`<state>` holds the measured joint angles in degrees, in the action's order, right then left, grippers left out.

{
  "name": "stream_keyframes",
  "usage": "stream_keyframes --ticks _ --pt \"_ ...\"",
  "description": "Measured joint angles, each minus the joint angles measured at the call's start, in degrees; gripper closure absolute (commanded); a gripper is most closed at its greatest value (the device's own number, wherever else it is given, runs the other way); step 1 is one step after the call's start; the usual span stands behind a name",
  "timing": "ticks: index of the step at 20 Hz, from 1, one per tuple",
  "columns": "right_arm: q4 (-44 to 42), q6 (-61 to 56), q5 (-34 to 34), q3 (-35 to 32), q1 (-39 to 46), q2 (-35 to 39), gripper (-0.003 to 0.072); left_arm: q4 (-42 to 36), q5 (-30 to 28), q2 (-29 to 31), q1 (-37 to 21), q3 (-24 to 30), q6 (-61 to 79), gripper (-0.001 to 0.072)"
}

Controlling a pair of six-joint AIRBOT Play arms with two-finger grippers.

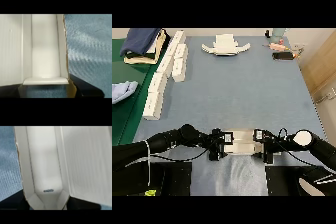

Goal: Fold the box.

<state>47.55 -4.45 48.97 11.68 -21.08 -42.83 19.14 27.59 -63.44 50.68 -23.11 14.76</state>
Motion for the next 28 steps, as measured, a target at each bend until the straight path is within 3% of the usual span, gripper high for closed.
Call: stream_keyframes --ticks 28 --pt "0.0 0.0 0.0 0.0 0.0 0.0 0.0148 0.2 -0.5 -0.1 0.0 -0.1 -0.9 0.0189"
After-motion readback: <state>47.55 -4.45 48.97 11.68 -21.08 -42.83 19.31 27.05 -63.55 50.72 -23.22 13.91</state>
